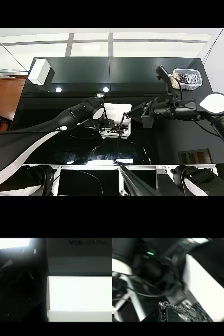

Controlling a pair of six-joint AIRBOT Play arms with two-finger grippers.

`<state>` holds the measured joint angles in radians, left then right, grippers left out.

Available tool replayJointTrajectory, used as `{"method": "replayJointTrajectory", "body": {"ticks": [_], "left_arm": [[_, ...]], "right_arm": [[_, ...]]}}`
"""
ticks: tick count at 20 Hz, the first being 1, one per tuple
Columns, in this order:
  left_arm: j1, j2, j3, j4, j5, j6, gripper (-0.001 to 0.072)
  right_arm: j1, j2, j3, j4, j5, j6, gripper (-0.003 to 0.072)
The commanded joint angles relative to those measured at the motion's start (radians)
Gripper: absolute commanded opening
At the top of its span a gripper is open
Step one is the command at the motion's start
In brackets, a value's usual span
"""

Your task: Fold the box and place the chain.

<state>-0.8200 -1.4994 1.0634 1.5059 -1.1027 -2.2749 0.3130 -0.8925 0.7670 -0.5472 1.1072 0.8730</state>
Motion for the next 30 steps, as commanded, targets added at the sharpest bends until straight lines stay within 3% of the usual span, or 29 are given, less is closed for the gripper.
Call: {"method": "replayJointTrajectory", "body": {"ticks": [1,10,11,12,13,16,19,23,30], "left_arm": [[-0.001,0.0,0.0,0.0,0.001,0.0,0.0029],[-0.001,0.0,0.0,0.0,0.0,0.0,0.0029],[-0.001,0.0,0.0,0.0,0.0,0.0,0.0029],[-0.001,0.0,0.0,0.0,0.0,0.0,0.0029],[-0.001,0.0,0.0,-0.001,0.0,0.0,0.0029],[-0.001,0.0,0.0,-0.001,0.001,0.0,0.0029],[-0.001,0.0,0.0,0.0,0.008,0.0,0.0029],[0.0,0.005,0.0,0.001,-0.011,-0.014,0.0027],[-0.002,0.016,0.001,-0.023,-0.03,-0.117,0.0027]], "right_arm": [[0.0,-0.005,-0.015,-0.154,-0.03,0.102,0.0042],[0.007,-0.005,-0.057,-0.139,-0.035,0.103,0.0042],[0.021,-0.005,-0.057,-0.142,-0.039,0.104,0.0095],[0.04,-0.005,-0.057,-0.142,-0.057,0.103,0.03],[0.055,-0.005,-0.057,-0.15,-0.084,0.103,0.0429],[0.015,-0.002,-0.056,-0.244,-0.11,0.105,0.0426],[-0.127,0.001,-0.034,-0.361,-0.031,0.112,0.0426],[-0.282,0.0,-0.032,-0.357,0.024,0.111,0.0425],[-0.299,0.0,-0.032,-0.41,0.06,0.111,0.0425]]}}
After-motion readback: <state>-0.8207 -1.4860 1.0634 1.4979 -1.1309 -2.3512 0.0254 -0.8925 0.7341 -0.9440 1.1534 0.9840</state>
